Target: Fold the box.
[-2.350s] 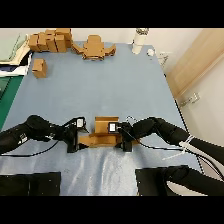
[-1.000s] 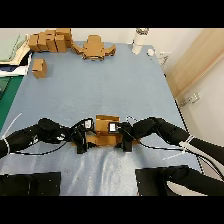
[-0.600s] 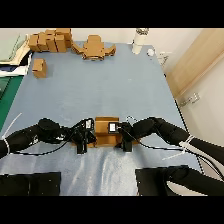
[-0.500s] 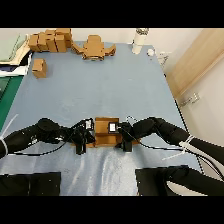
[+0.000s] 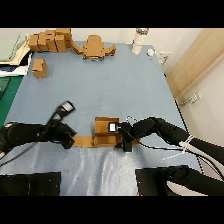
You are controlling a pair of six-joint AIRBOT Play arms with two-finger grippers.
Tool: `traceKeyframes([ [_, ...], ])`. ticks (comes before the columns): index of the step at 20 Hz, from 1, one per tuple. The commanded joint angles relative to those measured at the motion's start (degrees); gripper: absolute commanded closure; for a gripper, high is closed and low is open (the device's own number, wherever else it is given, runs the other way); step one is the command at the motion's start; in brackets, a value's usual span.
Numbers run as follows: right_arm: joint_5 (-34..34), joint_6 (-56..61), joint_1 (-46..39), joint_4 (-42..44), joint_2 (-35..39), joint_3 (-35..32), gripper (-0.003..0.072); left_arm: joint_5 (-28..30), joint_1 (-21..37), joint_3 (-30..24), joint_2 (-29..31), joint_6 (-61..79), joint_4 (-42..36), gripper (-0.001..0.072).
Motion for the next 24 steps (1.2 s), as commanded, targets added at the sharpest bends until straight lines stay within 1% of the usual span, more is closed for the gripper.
traceKeyframes([
  [1, 0.0, 0.0, 0.0, 0.0, 0.0, 0.1, 0.0166, -10.5, 4.9, -0.5, 5.2, -39.4, 15.6, 0.0697],
  [3, 0.0, 0.0, 0.0, 0.0, 0.0, 0.1, 0.0166, -12.5, 7.0, -2.1, 3.9, -41.0, 14.2, 0.0697],
  [5, 0.0, 0.0, 0.0, 0.0, 0.0, 0.1, 0.0165, -12.2, 7.5, -3.0, 1.0, -43.3, 11.8, 0.0698],
  [7, 0.0, 0.0, 0.0, 0.0, 0.0, 0.1, 0.0165, -10.3, 7.4, -3.0, -3.4, -40.9, 5.2, 0.0697],
  [11, 0.0, 0.0, 0.0, 0.0, 0.0, 0.1, 0.0165, -2.8, 7.4, -3.0, -12.0, -28.1, -11.3, 0.0698],
  [13, 0.0, 0.0, 0.0, 0.0, 0.0, 0.1, 0.0165, -1.1, 7.4, -3.0, -14.9, -22.2, -17.1, 0.0698],
  [14, 0.0, 0.0, 0.0, 0.0, 0.0, 0.1, 0.0165, -0.9, 7.4, -3.0, -15.8, -20.9, -18.4, 0.0698],
  [17, 0.0, 0.0, 0.0, 0.0, 0.0, 0.1, 0.0165, -1.0, 7.4, -3.0, -16.5, -20.0, -19.0, 0.0698],
  [19, 0.0, 0.0, 0.0, 0.0, 0.0, 0.1, 0.0166, -1.6, 6.8, -3.0, -16.5, -20.0, -22.0, 0.0698],
  [21, 0.0, 0.0, 0.0, 0.0, 0.0, 0.1, 0.0165, -1.2, 4.0, -3.0, -16.5, -20.0, -22.1, 0.0698],
  [24, 0.0, 0.0, 0.0, 0.0, 0.0, 0.1, 0.0166, 3.0, -1.3, -3.3, -16.9, -20.7, -22.2, 0.0698],
])
